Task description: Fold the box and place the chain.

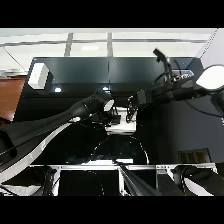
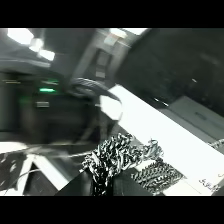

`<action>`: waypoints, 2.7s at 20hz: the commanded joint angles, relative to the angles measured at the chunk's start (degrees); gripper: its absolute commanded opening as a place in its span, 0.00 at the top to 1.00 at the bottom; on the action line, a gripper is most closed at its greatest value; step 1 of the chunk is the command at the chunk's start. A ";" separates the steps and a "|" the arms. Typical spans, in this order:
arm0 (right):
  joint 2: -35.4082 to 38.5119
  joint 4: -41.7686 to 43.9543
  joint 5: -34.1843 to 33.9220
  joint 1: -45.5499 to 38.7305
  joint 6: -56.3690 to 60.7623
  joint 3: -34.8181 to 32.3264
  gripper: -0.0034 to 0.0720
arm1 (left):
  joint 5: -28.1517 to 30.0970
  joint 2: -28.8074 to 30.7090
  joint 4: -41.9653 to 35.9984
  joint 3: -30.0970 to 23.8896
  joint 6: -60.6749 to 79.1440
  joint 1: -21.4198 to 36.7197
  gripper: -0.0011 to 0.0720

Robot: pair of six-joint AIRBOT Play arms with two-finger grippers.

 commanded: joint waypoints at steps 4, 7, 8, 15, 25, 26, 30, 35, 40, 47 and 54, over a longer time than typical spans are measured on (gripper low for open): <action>-1.68 -0.09 -13.57 2.99 -0.26 -13.55 0.93 | 0.04 0.00 0.02 0.00 0.02 0.02 0.95; -3.93 0.35 -16.61 5.29 -0.26 -13.51 0.71 | 0.02 0.00 0.02 0.00 0.02 0.02 0.95; -3.85 0.17 -16.06 4.87 -0.26 -13.42 0.55 | 0.07 0.00 0.02 0.00 0.02 0.02 0.95; 3.85 -5.33 2.95 -14.23 -7.74 -9.66 0.55 | 0.09 0.00 0.00 0.00 0.02 0.02 0.95; 6.32 -8.48 -5.35 -13.03 -29.94 -25.77 0.01 | 0.04 0.00 0.00 0.00 0.02 0.02 0.95; 5.99 -9.35 -7.69 -11.34 -34.69 -27.43 0.01 | 0.02 0.00 0.00 0.00 0.02 0.02 0.95; 3.69 -9.75 -19.82 -3.10 -65.02 -32.09 0.01 | 0.04 0.00 0.02 0.00 0.02 0.02 0.95; -2.08 -3.10 -28.37 -1.57 -78.14 -32.02 0.02 | 0.04 0.00 0.00 0.00 0.02 0.02 0.95; -6.12 8.61 -28.59 -1.60 -93.46 -31.34 0.08 | -0.07 0.00 -0.02 0.00 0.02 0.02 0.95; -7.37 8.70 -29.46 -1.68 -94.99 -30.99 0.25 | -0.02 0.00 -0.02 0.00 0.02 0.00 0.95; -5.42 3.93 -32.35 -1.68 -81.85 -30.99 0.94 | 0.07 0.00 0.00 0.00 0.02 0.02 0.95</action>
